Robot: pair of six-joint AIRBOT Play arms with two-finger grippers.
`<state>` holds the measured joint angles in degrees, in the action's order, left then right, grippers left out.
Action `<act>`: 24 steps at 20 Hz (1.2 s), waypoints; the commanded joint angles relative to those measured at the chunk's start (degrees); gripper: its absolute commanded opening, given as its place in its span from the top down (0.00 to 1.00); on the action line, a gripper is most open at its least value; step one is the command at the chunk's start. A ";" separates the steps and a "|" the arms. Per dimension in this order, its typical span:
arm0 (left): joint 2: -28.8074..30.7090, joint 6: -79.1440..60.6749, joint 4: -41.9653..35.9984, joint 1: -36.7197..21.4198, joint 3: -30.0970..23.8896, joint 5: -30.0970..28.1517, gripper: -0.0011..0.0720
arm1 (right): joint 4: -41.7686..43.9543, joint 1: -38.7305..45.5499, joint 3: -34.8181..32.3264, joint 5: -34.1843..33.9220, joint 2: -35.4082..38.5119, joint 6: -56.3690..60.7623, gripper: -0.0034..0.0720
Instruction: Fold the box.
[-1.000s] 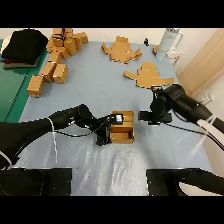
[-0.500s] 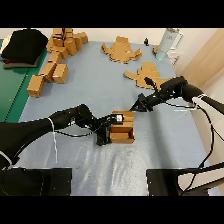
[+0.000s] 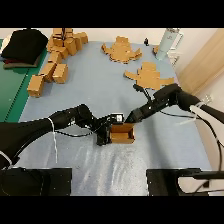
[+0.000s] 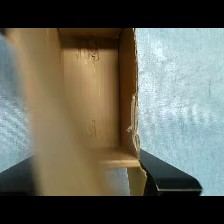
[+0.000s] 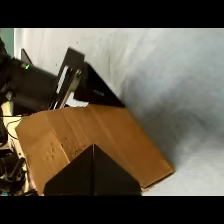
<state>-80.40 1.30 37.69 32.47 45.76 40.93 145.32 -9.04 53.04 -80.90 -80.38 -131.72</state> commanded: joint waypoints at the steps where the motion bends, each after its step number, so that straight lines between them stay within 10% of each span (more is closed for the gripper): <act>1: 0.04 0.00 0.02 -0.04 0.02 0.00 0.43 | -2.05 -4.26 -9.49 8.61 10.23 -2.91 0.95; 11: 0.04 0.00 0.02 -0.04 0.02 0.00 0.43 | -40.41 -29.66 -22.36 41.03 39.26 9.27 0.95; 22: 0.04 0.00 0.02 -0.04 0.02 0.00 0.43 | -52.54 -36.44 -27.98 50.49 38.93 9.55 0.92; 24: 0.04 0.00 0.02 -0.04 0.02 0.00 0.43 | -52.37 -36.46 -27.98 50.45 38.21 7.82 0.73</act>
